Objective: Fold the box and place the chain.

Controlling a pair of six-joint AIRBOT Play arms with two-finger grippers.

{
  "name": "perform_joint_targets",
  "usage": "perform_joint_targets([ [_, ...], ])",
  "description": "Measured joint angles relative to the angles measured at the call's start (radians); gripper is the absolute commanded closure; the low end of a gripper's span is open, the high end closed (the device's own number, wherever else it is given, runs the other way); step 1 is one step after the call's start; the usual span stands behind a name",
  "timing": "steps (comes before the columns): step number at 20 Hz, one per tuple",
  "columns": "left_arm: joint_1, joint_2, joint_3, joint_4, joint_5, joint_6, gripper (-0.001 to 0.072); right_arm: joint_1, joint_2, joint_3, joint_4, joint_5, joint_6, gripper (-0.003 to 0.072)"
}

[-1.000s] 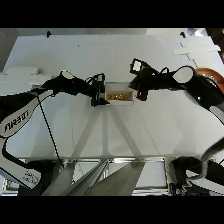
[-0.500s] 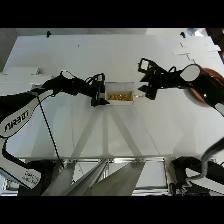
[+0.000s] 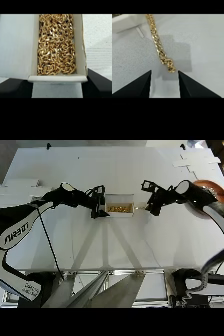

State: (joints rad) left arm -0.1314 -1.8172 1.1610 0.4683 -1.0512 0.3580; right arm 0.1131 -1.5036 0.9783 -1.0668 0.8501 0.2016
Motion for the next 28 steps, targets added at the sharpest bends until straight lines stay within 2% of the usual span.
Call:
perform_joint_targets([
  [3,0.000,0.000,0.000,0.000,0.000,0.000,0.0495,0.011,-0.046,0.001,0.003,-0.008,-0.003,0.0356],
  [4,0.000,0.000,0.000,0.000,0.000,0.000,0.0495,0.017,-0.056,0.002,0.005,-0.016,-0.003,0.0415],
  [5,0.000,0.000,0.000,0.000,0.000,0.000,0.0495,0.025,-0.066,0.002,0.005,-0.033,-0.003,0.0561],
  [6,0.000,0.000,0.000,0.000,0.000,0.000,0.0495,0.032,-0.072,0.002,0.005,-0.058,-0.002,0.0674],
  [13,0.000,0.000,0.000,0.000,0.000,0.000,0.0495,0.071,-0.063,-0.002,-0.011,-0.092,0.053,0.0677],
  [15,0.000,0.000,0.000,0.000,0.000,0.000,0.0495,0.075,-0.027,-0.003,-0.027,-0.057,0.077,0.0677],
  [18,0.000,0.000,0.000,0.000,0.000,0.000,0.0495,0.076,0.053,-0.001,-0.013,-0.078,0.099,0.0677],
  [23,0.000,0.000,0.000,0.000,0.000,0.000,0.0495,0.080,0.177,0.000,0.088,-0.068,0.110,0.0679],
  [28,0.000,0.000,0.000,0.000,0.000,0.000,0.0495,0.143,0.219,0.000,0.177,-0.005,0.109,0.0678],
])
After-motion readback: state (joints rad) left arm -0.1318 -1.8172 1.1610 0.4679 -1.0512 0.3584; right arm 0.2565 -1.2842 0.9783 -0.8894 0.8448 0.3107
